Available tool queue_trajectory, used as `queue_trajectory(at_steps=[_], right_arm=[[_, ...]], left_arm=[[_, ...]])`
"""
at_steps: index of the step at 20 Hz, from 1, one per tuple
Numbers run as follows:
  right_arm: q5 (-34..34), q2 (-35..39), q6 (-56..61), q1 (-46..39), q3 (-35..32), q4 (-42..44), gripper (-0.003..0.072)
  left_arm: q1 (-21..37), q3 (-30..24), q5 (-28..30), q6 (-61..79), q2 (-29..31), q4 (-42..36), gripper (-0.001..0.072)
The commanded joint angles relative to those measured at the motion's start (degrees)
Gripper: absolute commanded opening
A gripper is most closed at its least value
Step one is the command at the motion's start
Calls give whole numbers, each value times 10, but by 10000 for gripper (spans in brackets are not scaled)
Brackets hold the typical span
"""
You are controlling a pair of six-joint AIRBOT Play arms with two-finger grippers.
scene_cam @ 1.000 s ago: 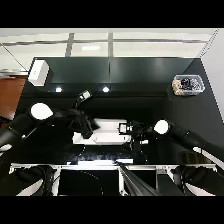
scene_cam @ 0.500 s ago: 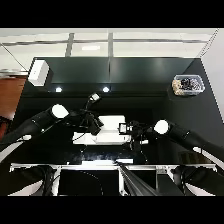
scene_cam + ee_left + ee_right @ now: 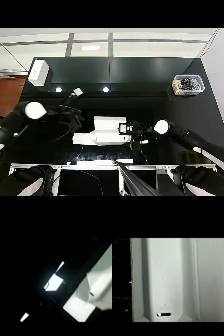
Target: Fold the box and place the chain.
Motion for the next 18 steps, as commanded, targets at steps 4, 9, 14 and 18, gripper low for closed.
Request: queue_trajectory(at_steps=[4,9,14,18], right_arm=[[0,0,0,0,0,0,293],[0,0,0,0,0,0,293],[0,0,0,0,0,0,294],[0,0,0,0,0,0,294]], left_arm=[[57,-70,-41,166,33,-69,716],[-17,-108,-3,435,-9,-111,689],[-60,-108,28,433,-41,-160,663],[-63,-109,28,432,-47,-184,485]])
